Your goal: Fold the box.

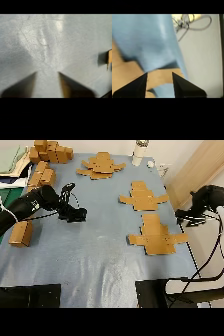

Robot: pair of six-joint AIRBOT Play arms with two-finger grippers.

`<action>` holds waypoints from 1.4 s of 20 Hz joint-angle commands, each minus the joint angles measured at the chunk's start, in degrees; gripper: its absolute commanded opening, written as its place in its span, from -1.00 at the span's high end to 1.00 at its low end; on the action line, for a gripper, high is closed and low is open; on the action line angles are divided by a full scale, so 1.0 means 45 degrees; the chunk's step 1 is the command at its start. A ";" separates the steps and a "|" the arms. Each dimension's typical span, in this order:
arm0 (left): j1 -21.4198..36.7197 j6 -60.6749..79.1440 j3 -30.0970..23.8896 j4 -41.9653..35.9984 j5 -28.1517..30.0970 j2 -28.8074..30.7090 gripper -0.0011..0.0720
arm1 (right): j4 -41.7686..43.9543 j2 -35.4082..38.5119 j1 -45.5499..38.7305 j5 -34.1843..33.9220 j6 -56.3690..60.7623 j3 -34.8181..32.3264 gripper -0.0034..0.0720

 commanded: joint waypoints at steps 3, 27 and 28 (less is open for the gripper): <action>0.0000 0.0087 0.0000 -0.1001 -0.0199 -0.0005 -0.92 | 0.0457 -0.1039 -0.2846 -0.1277 -0.2861 0.0044 -0.36; 0.0000 0.1860 0.0000 -0.3531 -0.1977 -0.0005 -0.92 | 1.1453 -0.1341 0.0364 -0.3526 -0.6348 -0.1243 0.90; 0.0000 0.1870 0.0000 -0.3521 -0.2220 -0.0005 -0.92 | 1.1657 -0.1025 0.0695 -0.3138 -0.6343 -0.1734 0.90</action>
